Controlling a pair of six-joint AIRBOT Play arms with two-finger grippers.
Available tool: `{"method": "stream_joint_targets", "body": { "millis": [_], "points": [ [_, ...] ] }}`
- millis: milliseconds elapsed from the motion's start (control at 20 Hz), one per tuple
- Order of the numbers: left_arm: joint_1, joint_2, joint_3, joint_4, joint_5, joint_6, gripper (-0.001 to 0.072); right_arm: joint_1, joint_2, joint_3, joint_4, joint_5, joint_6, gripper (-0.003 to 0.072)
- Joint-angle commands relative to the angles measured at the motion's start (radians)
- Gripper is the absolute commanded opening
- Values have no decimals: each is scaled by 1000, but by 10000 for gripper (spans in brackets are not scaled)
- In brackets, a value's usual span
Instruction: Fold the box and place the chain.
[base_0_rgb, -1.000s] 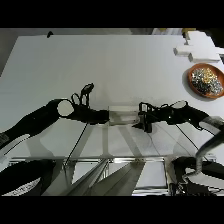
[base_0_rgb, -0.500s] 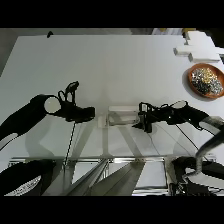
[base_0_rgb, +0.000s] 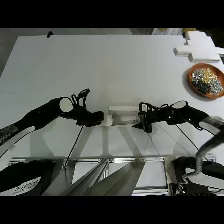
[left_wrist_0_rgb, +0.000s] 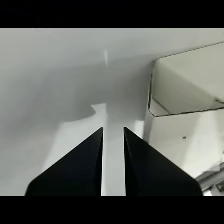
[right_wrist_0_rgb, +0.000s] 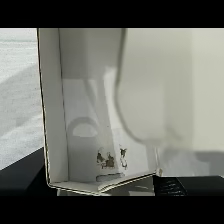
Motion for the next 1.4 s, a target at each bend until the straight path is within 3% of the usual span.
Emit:
{"method": "stream_joint_targets", "body": {
  "millis": [0, 200, 400, 750, 850, 1350],
  "points": [
    [-5, 43, 1, -44, 13, 29, 144, 1, 1, 1, 0, 0, 0, 414],
    [-20, 84, 1, -70, 36, 28, 152, 1, 1, 1, 0, 0, 0, 414],
    [-68, 63, 5, -132, 126, 29, 154, 1, 1, 1, 0, 0, 0, 414],
    [-93, 64, 32, -109, 114, 27, 232, 1, 1, 1, 0, 0, 0, 414],
    [-93, 64, 32, -106, 111, 28, 284, 1, 1, 1, 0, 0, 0, 414],
    [-66, 65, 84, 18, 16, -24, 284, 1, 1, 1, 0, 0, 0, 414]
  ]
}}
